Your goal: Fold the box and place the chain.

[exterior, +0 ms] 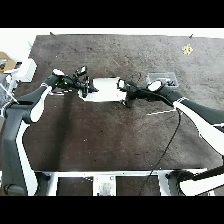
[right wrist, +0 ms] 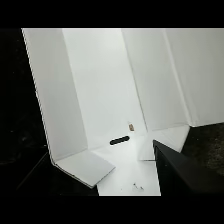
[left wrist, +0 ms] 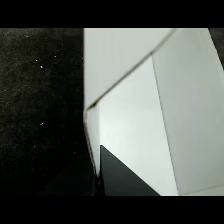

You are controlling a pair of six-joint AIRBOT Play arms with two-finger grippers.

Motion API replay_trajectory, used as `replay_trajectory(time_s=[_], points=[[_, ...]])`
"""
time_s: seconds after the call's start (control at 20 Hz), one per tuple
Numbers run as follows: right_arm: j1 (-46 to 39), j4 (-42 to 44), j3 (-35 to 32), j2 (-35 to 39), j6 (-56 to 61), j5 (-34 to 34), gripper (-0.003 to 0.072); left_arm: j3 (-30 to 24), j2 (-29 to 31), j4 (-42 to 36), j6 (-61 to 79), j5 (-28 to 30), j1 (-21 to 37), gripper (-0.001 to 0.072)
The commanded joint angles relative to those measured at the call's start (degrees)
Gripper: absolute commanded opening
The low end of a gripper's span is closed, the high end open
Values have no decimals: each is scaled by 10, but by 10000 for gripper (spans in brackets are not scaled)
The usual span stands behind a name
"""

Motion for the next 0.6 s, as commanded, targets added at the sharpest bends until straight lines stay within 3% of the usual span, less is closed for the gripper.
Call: replay_trajectory(time_s=[0.0,0.55], points=[[-25,23,40,-16,-7,73,676,0,0,0,0,0,0,9],[-78,50,218,-154,35,249,685,0,0,0,0,0,0,9]])
